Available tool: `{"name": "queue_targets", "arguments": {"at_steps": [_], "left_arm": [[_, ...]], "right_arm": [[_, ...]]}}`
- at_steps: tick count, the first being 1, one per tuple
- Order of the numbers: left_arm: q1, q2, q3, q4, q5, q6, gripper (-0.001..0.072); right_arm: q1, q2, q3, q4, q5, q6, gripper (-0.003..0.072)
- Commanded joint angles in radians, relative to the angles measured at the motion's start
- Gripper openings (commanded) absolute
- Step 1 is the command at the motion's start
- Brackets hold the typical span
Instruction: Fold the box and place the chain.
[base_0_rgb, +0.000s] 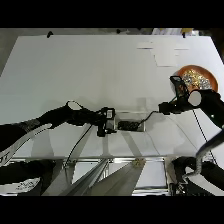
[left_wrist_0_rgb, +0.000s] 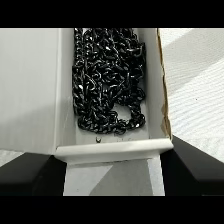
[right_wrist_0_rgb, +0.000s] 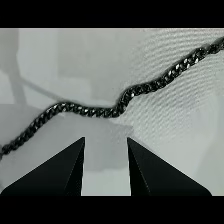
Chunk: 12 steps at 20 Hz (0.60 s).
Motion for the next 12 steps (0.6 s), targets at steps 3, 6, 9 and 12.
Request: {"name": "queue_targets", "arguments": {"at_steps": [3,6,9,12], "left_arm": [[0.001,0.0,0.001,0.0,0.0,0.0,0.0212],[0.0,0.0,0.001,0.0,0.0,0.0,0.0212],[0.001,0.0,0.001,0.0,0.0,0.0,0.0212],[0.001,0.0,0.001,0.0,0.0,0.0,0.0212]], "right_arm": [[-0.001,-0.072,-0.019,-0.001,-0.091,0.015,0.03],[-0.001,-0.107,-0.019,-0.005,-0.101,0.015,0.03],[-0.001,-0.108,-0.019,-0.02,-0.126,0.015,0.0242],[-0.001,-0.108,-0.019,-0.021,-0.138,0.015,0.0185]]}}
